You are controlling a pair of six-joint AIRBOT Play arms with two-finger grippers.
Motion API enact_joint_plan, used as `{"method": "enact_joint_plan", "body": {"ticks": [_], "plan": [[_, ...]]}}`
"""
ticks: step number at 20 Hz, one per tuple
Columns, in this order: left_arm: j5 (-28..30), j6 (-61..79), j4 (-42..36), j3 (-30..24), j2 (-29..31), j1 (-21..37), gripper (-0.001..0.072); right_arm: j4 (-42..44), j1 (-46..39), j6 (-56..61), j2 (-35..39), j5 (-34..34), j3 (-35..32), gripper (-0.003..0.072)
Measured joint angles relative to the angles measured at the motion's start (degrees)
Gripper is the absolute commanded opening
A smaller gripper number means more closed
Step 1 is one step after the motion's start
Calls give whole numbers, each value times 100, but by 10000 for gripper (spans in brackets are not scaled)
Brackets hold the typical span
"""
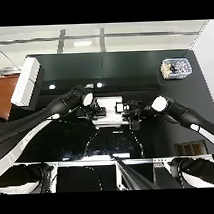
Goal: Fold the box and place the chain.
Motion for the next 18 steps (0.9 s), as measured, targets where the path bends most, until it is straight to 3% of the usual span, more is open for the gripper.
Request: {"method": "enact_joint_plan", "body": {"ticks": [4,5,6,7,8,9,10,11,12,13,14,18], "plan": [[-7,20,4,0,0,0,25,627,11,7,-76,-61,0,129],[-7,17,2,0,0,0,25,769,11,11,-120,-85,0,179],[-7,17,4,0,0,0,26,885,11,35,-162,-85,0,364],[-7,15,4,0,0,0,25,970,11,76,-199,-87,0,386],[-7,13,4,0,0,0,25,1019,11,146,-227,-94,0,212],[-7,2,4,0,0,0,26,1054,11,208,-245,-96,0,229],[-7,2,4,0,0,0,25,1095,11,306,-260,-74,0,472],[-7,4,4,0,0,0,25,1123,11,372,-271,-72,0,437],[-9,7,4,0,0,0,25,1128,9,468,-275,-79,0,230],[-9,-2,2,0,0,0,25,1126,-2,614,-282,-39,0,78],[-7,-2,4,0,0,0,25,1088,-26,785,-275,24,2,14],[-13,-4,0,0,0,0,25,387,-487,2463,24,951,210,13]]}}
